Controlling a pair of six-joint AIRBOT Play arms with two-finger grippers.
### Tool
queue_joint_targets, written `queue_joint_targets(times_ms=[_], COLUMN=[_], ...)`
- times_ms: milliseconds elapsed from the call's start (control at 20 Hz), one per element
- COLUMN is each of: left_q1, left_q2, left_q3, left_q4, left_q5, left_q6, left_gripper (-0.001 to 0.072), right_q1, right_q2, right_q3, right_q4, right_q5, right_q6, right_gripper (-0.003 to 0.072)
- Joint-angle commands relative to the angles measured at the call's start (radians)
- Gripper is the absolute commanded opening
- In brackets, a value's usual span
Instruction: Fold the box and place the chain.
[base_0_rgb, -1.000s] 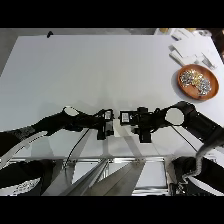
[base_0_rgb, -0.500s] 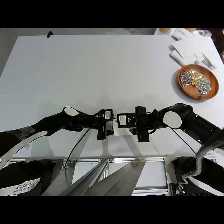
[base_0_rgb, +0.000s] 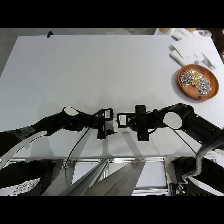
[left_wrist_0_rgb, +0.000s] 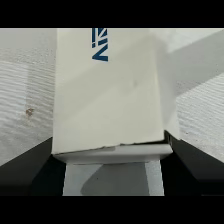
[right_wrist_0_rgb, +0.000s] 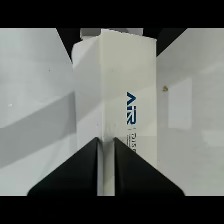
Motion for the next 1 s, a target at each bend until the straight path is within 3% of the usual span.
queue_joint_targets(times_ms=[0,650,700,800,900,950], left_q1=[0.0,0.0,0.0,0.0,0.0,0.0], left_q2=[0.0,0.0,0.0,0.0,0.0,0.0], left_q3=[0.0,0.0,0.0,0.0,0.0,0.0], left_q4=[0.002,0.002,0.002,0.002,0.002,0.002], left_q5=[-0.003,-0.003,-0.003,-0.003,-0.003,-0.003], left_q6=[0.003,0.003,0.003,0.003,0.003,0.003], left_gripper=[0.007,0.007,0.007,0.007,0.007,0.007], right_q1=[0.001,0.0,0.0,0.0,0.0,0.0], right_q2=[0.021,-0.021,-0.028,-0.029,-0.027,-0.025], right_q3=[0.0,-0.001,-0.001,-0.001,-0.001,0.0], right_q4=[-0.003,0.03,0.042,0.053,0.054,0.055], right_q5=[-0.008,-0.019,-0.012,0.014,0.06,0.078], right_q6=[0.001,0.012,0.011,0.011,0.01,0.01], right_gripper=[0.0037,0.004,0.0066,0.0199,0.0213,0.0269])
